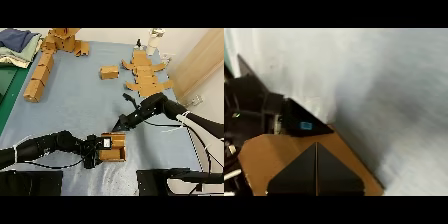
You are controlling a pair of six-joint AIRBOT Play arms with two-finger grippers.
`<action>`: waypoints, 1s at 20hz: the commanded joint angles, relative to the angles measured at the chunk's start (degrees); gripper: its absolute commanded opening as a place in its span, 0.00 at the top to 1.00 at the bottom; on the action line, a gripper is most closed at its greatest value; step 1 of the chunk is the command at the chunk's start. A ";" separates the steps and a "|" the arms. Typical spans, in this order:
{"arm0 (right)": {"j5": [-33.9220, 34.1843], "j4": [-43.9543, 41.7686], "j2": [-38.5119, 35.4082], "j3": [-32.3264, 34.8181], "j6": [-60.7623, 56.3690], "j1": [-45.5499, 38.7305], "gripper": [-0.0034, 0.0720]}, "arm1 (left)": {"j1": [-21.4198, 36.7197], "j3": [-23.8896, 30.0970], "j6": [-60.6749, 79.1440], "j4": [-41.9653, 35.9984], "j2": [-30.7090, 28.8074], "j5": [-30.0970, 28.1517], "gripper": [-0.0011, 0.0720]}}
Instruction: Fold the box.
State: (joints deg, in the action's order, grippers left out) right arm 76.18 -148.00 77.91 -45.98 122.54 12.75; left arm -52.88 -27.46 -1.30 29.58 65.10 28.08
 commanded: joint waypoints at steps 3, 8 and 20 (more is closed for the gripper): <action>-4.13 -3.82 -7.89 8.00 11.87 7.32 0.95 | 0.04 -0.02 0.02 -0.02 -0.02 0.00 0.37; -14.64 2.60 -23.37 16.39 12.07 13.35 0.95 | 0.04 -0.02 0.02 -0.02 -0.02 0.00 0.37; -27.47 36.09 -35.21 17.25 0.68 35.69 0.95 | 0.04 -0.02 0.00 -0.02 -0.04 0.00 0.37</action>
